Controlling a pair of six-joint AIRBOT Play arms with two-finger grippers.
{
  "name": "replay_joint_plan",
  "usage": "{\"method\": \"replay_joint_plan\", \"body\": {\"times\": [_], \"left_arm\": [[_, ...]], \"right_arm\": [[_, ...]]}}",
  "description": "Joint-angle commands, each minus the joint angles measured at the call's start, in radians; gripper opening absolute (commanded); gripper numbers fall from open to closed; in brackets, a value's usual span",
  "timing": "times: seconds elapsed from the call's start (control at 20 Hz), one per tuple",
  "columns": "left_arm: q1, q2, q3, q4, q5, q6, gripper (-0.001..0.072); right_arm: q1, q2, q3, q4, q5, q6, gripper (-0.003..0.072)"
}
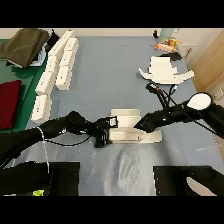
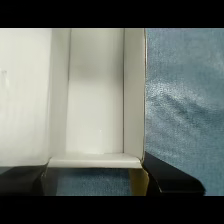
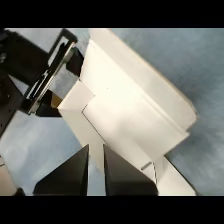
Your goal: Fold the box.
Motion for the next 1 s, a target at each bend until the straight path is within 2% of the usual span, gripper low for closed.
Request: {"method": "replay_joint_plan", "body": {"times": [0.0,0.05,0.1,0.25,0.45,0.6,0.75,0.9,0.95], "left_arm": [[0.0,0.0,0.0,0.001,-0.003,0.001,0.0509],[0.0,0.0,0.0,0.001,-0.003,0.001,0.0509],[0.0,0.0,0.0,0.001,-0.003,0.001,0.0509],[0.0,0.0,0.0,0.002,-0.003,0.001,0.0509],[0.0,0.0,0.0,0.001,-0.003,0.001,0.0509],[0.0,0.0,0.0,0.001,-0.002,0.001,0.0509],[0.0,0.0,0.0,0.002,-0.003,0.001,0.0509],[0.0,0.0,0.0,0.001,-0.003,0.001,0.0509],[0.0,0.0,0.0,0.001,-0.003,0.001,0.0509]], "right_arm": [[0.002,0.182,-0.036,-0.148,0.08,-0.016,0.0249],[0.006,0.222,-0.063,-0.203,0.079,-0.045,0.0448],[0.014,0.249,-0.092,-0.258,0.077,-0.1,0.0524],[0.021,0.268,-0.165,-0.419,0.049,-0.241,0.054],[0.021,0.238,-0.24,-0.399,-0.13,-0.488,0.0541],[0.021,0.177,-0.266,-0.266,-0.269,-0.694,0.054],[0.021,0.101,-0.266,-0.145,-0.317,-0.845,0.0535],[0.043,0.049,-0.266,-0.092,-0.316,-0.891,0.0394],[0.061,0.041,-0.266,-0.092,-0.314,-0.884,0.0288]]}}
